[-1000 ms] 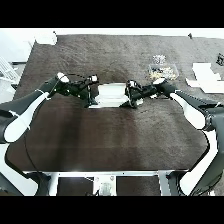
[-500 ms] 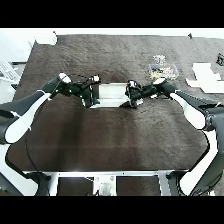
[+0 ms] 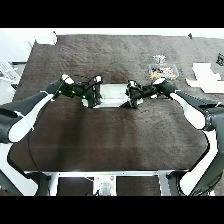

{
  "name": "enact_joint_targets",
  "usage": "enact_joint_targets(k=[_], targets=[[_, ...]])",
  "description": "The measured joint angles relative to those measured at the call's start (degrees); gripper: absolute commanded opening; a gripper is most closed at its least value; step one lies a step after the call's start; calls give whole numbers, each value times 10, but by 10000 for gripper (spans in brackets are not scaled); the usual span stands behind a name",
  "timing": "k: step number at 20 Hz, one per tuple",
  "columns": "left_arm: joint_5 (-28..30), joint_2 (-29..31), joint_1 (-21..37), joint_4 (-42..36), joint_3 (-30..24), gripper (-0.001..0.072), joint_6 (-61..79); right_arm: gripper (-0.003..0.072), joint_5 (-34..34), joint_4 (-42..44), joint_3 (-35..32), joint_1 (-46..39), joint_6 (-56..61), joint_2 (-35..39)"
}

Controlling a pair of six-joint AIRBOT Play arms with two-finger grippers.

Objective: Fold the box and place the chain.

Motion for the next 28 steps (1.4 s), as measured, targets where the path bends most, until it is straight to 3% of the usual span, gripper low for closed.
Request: enact_joint_targets(k=[1, 3, 12, 13, 14, 15, 17, 28], targets=[[2, -1, 0, -4, 0, 443, 1, 581, 0, 0, 0, 0, 0, 0], [4, -2, 0, -9, 0, 647, 3, 581, 0, 1, 0, 0, 0, 0], [7, -7, 0, -18, 0, 642, 2, 581, 0, 0, 0, 0, 0, 0], [7, -7, 0, -18, 0, 509, 2, 581, 0, 0, 0, 0, 0, 0], [12, -7, 0, -18, 0, 296, 1, 581, 0, 1, 0, 0, 1, 0], [13, -7, -1, -18, 0, 169, 0, 581, 1, 3, 0, 0, 1, 0], [13, -7, -1, -7, 0, 19, 0, 581, 2, 3, 0, 1, 1, 0], [-38, 15, 50, 1, 0, 16, 15, 581, 1, 1, 0, 0, 0, 0]])
